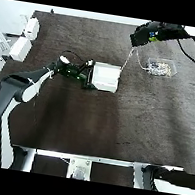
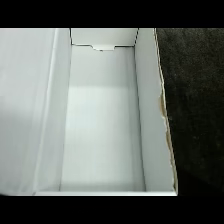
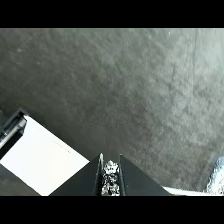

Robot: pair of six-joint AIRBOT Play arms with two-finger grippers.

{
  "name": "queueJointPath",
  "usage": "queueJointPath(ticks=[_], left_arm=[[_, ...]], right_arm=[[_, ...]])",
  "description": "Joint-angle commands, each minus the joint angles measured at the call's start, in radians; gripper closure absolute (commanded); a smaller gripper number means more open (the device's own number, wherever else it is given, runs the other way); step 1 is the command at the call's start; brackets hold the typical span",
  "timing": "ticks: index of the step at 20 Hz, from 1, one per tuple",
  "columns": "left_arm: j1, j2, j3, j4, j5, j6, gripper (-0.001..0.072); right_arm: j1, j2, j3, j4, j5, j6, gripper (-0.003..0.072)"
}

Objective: Fold the box and place the chain.

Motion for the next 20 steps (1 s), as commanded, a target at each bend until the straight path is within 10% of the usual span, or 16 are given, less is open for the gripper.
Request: queueJointPath(ticks=[1, 20], left_arm=[[0.0, 0.001, 0.0, 0.0, 0.0, 0.0, 0.0427], [0.0, 0.001, 0.0, 0.0, -0.002, 0.0, 0.0427]], right_arm=[[0.016, 0.015, 0.001, 0.0, -0.039, -0.005, 0.068], [0.061, -0.016, -0.066, 0.075, -0.075, -0.034, 0.068]])
